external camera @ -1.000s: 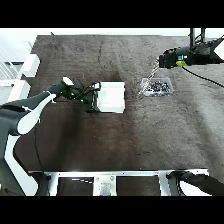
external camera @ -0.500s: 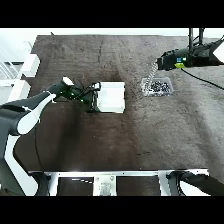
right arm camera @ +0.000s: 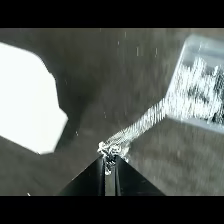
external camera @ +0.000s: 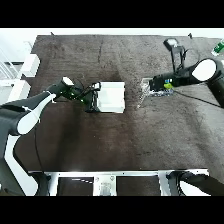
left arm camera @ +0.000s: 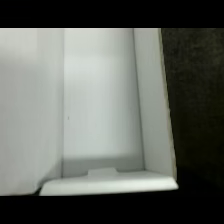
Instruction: Fold the box and place the chain.
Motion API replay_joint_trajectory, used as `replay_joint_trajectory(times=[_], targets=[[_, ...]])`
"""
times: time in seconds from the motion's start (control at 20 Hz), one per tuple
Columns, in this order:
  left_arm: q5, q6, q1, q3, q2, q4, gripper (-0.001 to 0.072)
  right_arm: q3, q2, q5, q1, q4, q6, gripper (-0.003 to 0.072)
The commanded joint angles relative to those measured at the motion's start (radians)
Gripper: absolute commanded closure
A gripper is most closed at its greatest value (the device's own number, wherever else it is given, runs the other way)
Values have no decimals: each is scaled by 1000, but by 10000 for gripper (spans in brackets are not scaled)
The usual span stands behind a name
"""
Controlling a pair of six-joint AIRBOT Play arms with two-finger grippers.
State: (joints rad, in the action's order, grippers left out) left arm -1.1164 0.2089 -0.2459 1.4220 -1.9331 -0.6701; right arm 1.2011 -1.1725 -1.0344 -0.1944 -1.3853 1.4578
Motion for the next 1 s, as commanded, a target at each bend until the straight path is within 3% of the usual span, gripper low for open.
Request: replay_joint_trajectory(times=[0.0, 0.2, 0.7, 0.8, 0.85, 0.9, 0.95], targets=[[0, 0, 0, 0, 1, 0, 240, -127, 0, 15, 26, -5, 8, 668], [0, 0, 0, 0, 1, 0, 240, -225, 0, 24, 105, -37, 27, 669], [0, 0, 0, 0, 1, 0, 240, -243, 19, 24, 159, -329, 211, 669], [0, 0, 0, 0, 1, 0, 240, -245, 19, 25, 174, -329, 210, 667], [0, 0, 0, 0, 1, 0, 240, -245, 19, 34, 180, -327, 208, 623], [0, 0, 0, 0, 1, 0, 240, -245, 19, 45, 179, -326, 206, 440], [0, 0, 0, 0, 1, 0, 240, -245, 19, 51, 177, -319, 186, 308]])
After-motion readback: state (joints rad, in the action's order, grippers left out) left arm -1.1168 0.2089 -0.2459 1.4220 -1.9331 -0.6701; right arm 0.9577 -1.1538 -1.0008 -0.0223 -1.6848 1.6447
